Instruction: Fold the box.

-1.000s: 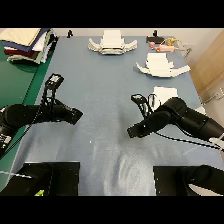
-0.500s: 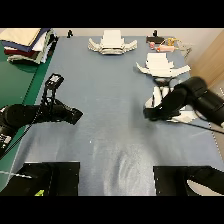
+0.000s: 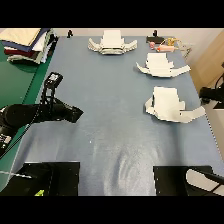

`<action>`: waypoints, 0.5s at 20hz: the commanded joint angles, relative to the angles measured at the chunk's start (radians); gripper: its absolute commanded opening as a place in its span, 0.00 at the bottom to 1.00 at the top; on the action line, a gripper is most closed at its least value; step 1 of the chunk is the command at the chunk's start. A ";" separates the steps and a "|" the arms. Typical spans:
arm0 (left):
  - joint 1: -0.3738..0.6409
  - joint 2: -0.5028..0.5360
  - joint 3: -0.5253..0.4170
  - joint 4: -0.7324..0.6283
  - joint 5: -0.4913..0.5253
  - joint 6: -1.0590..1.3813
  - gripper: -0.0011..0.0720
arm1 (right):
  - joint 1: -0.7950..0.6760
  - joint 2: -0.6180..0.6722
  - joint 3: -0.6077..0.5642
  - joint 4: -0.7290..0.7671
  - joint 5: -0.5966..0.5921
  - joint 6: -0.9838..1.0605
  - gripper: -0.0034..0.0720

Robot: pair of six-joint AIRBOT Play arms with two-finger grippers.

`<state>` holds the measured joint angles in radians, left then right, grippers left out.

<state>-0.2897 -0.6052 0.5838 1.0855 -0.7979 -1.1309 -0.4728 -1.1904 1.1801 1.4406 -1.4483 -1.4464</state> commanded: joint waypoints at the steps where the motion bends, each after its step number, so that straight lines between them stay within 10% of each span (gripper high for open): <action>1: 0.000 0.000 0.001 -0.024 0.010 0.000 0.97 | -0.136 -0.113 0.026 0.079 0.020 -0.203 0.74; 10: 0.000 0.000 0.001 -0.096 0.013 -0.011 0.97 | -0.138 -0.338 0.039 0.314 0.158 -0.444 0.72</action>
<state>-0.2897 -0.6052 0.5838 1.0069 -0.7856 -1.1412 -0.6060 -1.4792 1.2098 1.6604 -1.3300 -1.8076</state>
